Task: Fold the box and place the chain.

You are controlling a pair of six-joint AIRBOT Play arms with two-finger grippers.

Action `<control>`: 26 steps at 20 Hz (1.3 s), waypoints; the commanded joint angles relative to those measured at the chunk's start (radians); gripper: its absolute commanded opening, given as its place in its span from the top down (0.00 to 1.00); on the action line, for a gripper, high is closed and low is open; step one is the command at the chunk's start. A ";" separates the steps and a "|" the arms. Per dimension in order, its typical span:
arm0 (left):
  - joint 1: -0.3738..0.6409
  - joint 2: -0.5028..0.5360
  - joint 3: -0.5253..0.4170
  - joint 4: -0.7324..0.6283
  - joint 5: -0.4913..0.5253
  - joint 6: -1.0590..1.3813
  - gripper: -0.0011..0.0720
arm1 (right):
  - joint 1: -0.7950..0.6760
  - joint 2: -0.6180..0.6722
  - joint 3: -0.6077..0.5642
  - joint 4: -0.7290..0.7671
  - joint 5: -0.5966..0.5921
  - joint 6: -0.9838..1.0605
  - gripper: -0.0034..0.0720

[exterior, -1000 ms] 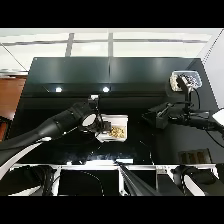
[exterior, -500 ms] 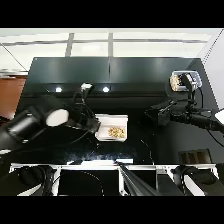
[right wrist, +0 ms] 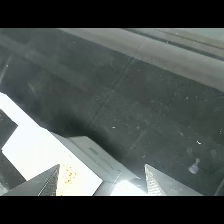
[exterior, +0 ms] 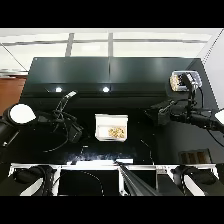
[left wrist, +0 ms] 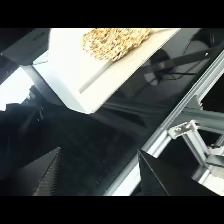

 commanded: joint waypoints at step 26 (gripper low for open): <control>-0.003 -0.384 -0.097 -0.301 0.272 1.353 0.02 | 0.000 0.000 0.001 -0.014 -0.019 0.001 0.15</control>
